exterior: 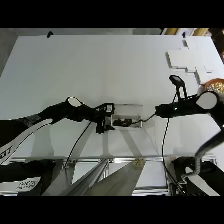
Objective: Fold the box and place the chain.
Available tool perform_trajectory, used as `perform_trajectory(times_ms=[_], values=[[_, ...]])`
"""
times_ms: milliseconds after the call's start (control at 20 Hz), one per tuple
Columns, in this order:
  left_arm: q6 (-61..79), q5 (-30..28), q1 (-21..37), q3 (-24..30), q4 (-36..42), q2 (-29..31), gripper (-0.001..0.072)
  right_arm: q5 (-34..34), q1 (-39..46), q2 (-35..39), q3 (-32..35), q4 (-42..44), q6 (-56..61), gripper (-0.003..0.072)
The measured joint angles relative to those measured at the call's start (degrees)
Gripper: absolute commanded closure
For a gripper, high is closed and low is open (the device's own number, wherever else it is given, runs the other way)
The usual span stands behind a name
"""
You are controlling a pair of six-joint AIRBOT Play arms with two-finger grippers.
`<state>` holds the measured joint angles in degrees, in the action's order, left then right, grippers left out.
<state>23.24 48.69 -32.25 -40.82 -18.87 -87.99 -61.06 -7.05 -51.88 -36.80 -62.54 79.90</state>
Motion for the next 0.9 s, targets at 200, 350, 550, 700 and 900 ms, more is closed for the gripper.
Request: perform_trajectory(times_ms=[200, 350, 550, 700, 900], values=[[0.0, 0.0, 0.0, 0.0, 0.0, 0.0, 0.0674, -1.0, -2.4, 3.5, 0.0, 10.1, -4.8, 0.0674], [0.0, 0.0, 0.0, 0.0, 0.0, 0.0, 0.0674, 0.0, -8.1, 4.5, 0.0, 13.9, -6.8, 0.0674], [0.0, 0.0, 0.0, 0.0, 0.0, 0.0, 0.0674, 5.0, -17.1, 4.8, 0.0, 16.6, -7.8, 0.0674], [0.0, 0.0, 0.0, 0.0, 0.0, 0.0, 0.0674, 9.6, -22.1, 4.7, 0.0, 17.5, -7.8, 0.0674], [0.0, 0.0, 0.0, 0.0, 0.0, 0.0, 0.0674, 14.3, -25.1, 3.6, 0.0, 18.3, -7.8, 0.0673]])
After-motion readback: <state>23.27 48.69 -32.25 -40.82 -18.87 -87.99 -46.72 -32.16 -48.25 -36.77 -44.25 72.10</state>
